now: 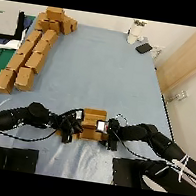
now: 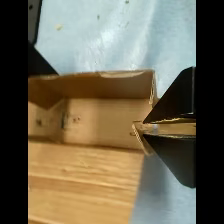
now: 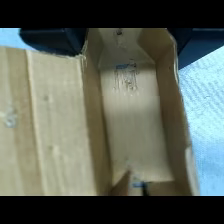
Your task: Fold the box.
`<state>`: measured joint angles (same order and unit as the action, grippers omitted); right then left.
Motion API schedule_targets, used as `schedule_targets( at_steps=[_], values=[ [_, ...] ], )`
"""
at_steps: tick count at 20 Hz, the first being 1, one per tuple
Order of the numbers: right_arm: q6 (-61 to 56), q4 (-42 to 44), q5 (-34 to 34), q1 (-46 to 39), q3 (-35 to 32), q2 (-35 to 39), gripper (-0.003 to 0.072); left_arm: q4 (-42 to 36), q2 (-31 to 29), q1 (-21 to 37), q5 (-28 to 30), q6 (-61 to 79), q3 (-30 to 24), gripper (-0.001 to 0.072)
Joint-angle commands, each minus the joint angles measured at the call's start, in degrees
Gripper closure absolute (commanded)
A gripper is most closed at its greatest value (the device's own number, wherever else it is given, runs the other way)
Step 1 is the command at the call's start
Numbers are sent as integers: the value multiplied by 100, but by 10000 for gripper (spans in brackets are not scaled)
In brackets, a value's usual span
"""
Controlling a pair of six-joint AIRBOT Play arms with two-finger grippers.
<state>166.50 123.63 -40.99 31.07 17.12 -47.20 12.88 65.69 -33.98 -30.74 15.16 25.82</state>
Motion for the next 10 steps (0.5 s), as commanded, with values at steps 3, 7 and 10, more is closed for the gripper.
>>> schedule_targets(
  at_steps=[3,7,10],
  values=[
    [0,0,-4,-2,4,2,85,1211,-2,369,-245,-621,-7,593],
    [2,0,-2,-2,4,2,85,1320,-195,518,-223,-616,-4,591],
    [0,0,-2,-2,4,2,85,1631,-308,511,-269,-619,-7,162]
  ],
)
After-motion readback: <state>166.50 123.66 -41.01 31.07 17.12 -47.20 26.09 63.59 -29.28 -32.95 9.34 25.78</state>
